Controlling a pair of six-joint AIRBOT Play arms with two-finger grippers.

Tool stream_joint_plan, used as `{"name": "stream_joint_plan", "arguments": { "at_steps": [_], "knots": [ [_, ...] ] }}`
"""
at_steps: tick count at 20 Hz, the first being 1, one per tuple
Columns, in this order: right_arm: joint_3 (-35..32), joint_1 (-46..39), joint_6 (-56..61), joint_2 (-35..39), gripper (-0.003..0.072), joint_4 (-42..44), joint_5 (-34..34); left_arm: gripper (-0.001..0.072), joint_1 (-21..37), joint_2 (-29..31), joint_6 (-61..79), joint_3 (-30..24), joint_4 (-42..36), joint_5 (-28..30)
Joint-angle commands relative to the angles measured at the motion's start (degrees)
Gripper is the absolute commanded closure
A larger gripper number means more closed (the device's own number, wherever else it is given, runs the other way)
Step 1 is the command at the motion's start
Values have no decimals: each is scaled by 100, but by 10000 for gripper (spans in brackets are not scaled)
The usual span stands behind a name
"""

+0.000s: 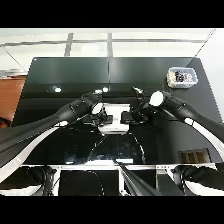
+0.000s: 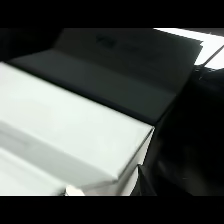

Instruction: Fold the box and place the chain.

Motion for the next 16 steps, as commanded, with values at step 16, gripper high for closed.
{"name": "stream_joint_plan", "arguments": {
  "at_steps": [16],
  "knots": [
    [501, 979, 3023, -254, 471, -2446, 656, 683, -2, -26, 11, 4, -9, 17]
  ]
}}
